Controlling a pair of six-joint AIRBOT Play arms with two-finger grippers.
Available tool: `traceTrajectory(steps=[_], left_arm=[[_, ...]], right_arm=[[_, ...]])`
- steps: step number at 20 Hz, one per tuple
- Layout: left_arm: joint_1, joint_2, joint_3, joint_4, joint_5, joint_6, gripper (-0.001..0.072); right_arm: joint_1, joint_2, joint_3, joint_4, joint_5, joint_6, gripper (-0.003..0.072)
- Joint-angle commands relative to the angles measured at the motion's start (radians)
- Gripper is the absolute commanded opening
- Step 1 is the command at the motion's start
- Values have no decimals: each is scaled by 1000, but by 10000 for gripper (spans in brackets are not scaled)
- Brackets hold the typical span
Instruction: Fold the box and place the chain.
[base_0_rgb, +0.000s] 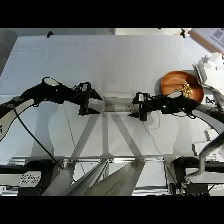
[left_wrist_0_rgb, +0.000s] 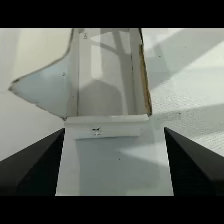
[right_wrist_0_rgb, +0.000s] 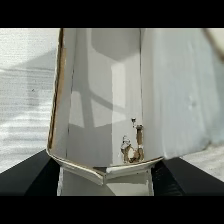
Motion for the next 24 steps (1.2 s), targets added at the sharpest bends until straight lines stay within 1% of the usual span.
traceTrajectory(steps=[1, 13, 19, 24], left_arm=[[1, -34, -1, -30, -5, 61, 702], [-3, -34, 3, -29, 47, -6, 701], [-3, -34, 10, -27, 24, -5, 702], [-11, -35, 10, -26, 29, -2, 702]], right_arm=[[0, 0, 0, 0, 0, 0, 547], [0, 0, 0, 0, 0, 0, 547], [0, 0, 0, 0, 0, 0, 547], [0, 0, 0, 0, 0, 0, 547]])
